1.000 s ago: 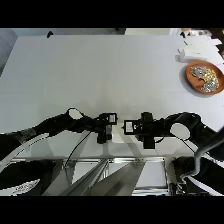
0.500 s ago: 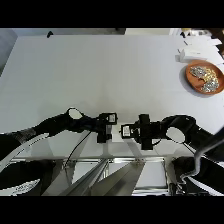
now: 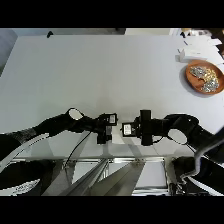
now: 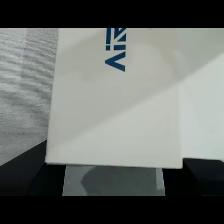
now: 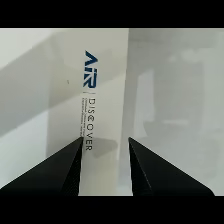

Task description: Fold the box and place the chain.

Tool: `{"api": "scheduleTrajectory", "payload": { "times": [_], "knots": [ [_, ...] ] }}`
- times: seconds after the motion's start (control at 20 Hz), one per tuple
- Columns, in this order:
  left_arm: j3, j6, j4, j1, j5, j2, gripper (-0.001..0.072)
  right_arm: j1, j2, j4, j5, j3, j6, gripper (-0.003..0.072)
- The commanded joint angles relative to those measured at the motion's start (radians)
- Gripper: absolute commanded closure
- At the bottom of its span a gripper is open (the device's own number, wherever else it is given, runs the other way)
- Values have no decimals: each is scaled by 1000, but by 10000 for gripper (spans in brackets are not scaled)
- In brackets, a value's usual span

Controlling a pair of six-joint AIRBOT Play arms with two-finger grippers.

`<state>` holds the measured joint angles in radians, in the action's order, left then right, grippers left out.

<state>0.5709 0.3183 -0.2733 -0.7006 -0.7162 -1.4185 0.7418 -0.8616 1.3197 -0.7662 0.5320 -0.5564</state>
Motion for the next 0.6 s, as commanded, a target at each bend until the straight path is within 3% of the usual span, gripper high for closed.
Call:
{"api": "scheduleTrajectory", "payload": {
  "times": [0.0,0.1,0.55],
  "knots": [
    [1,-4,4,1,8,0,598,1,1,-117,1,0,29,393],
    [1,-4,4,1,9,0,598,14,-1,-220,0,0,97,393],
    [1,-4,4,1,7,0,598,59,-59,-219,37,0,121,383]
  ]
}}
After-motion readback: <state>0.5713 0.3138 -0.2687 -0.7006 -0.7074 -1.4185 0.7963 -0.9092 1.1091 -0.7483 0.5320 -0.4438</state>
